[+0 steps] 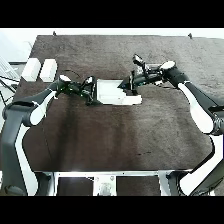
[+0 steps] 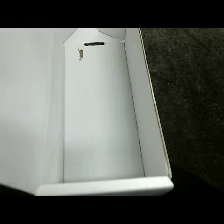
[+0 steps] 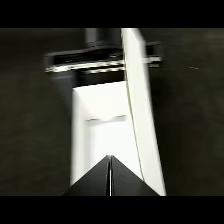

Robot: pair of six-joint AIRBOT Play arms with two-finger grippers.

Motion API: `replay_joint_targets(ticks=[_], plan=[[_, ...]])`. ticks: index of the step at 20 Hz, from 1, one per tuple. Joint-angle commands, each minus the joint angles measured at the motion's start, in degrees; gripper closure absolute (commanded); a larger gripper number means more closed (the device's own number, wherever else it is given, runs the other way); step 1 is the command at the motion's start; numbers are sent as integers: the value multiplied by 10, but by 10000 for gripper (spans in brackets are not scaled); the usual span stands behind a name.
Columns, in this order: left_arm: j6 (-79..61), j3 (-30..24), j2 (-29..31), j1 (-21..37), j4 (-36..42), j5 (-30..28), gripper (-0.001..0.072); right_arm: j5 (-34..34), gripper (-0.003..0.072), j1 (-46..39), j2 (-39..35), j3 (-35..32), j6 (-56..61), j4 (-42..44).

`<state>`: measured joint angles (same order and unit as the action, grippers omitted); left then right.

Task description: Fold the box and place the chain.

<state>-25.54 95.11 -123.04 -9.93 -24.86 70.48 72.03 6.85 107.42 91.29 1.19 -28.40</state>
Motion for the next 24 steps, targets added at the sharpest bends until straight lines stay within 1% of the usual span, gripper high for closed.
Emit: replay_joint_targets(ticks=[1,4,8,18,23,24], plan=[[0,0,0,0,0,0,421,-94,675,14,4,1,65,-48],[0,0,0,0,0,0,421,-131,674,17,18,4,99,-91],[0,0,0,0,0,0,421,-168,675,17,28,5,108,-94],[0,0,0,0,0,0,421,-172,675,42,45,5,106,-122],[0,0,0,0,0,0,421,-173,675,41,39,21,90,-123],[0,0,0,0,0,0,421,-183,676,41,30,24,86,-123]])
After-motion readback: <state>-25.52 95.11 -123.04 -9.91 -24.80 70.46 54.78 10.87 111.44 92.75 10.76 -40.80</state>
